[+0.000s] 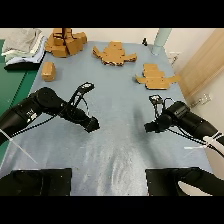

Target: Fold the box.

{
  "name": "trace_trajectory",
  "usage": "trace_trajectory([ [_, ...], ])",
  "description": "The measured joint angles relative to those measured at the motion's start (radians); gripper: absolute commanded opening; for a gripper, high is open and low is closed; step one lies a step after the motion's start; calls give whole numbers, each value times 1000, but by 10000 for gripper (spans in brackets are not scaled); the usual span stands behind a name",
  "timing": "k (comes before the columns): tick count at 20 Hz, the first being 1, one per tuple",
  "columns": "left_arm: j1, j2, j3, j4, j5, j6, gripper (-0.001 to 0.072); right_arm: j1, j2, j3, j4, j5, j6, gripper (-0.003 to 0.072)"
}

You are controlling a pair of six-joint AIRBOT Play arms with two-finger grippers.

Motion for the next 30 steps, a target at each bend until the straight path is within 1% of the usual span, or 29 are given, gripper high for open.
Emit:
trace_trajectory([
  [7, 0, 0, 0, 0, 0, 0, 687, 0, -1, 3, 35, 22, 0, 21],
  [8, 0, 0, 0, 0, 0, 0, 687, 0, -1, 8, 45, 21, 0, 107],
  [9, 0, 0, 0, 0, 0, 0, 688, 0, -2, 16, 53, 20, 0, 236],
  [11, 0, 0, 0, 0, 0, 0, 688, -21, -11, 55, 56, 18, 0, 242],
  [12, 0, 0, 0, 0, 0, 0, 688, -49, -26, 94, 42, 14, 0, 242],
  [14, 0, 0, 0, 0, 0, 0, 687, -146, -77, 200, 14, 9, -24, 242],
  [15, 0, 0, 0, 0, 0, 0, 687, -216, -117, 268, 12, 7, -60, 289],
  [16, 0, 0, 0, 0, 0, 0, 688, -290, -164, 338, 16, 6, -100, 482],
  [17, 0, 0, 0, 0, 0, 0, 688, -370, -218, 412, 28, 10, -140, 523],
  [19, 0, 0, 0, 0, 0, 0, 688, -539, -348, 573, 97, 46, -228, 523],
  [20, 0, 0, 0, 0, 0, 0, 688, -624, -419, 657, 158, 75, -270, 522],
  [21, 0, 0, 0, 0, 0, 0, 688, -703, -490, 737, 234, 108, -314, 520],
  [23, 0, 0, 0, 0, 0, 0, 688, -831, -626, 872, 440, 175, -401, 520],
  [24, 0, 0, 0, 0, 0, 0, 687, -876, -687, 927, 538, 205, -445, 504],
  [26, 0, 0, 0, 0, 0, 0, 688, -934, -802, 1026, 714, 255, -526, 502],
  [27, 0, 0, 0, 0, 0, 0, 688, -950, -855, 1069, 774, 273, -558, 501],
  [30, 0, 0, 0, 0, 0, 0, 687, -952, -978, 1181, 888, 303, -631, 501],
])
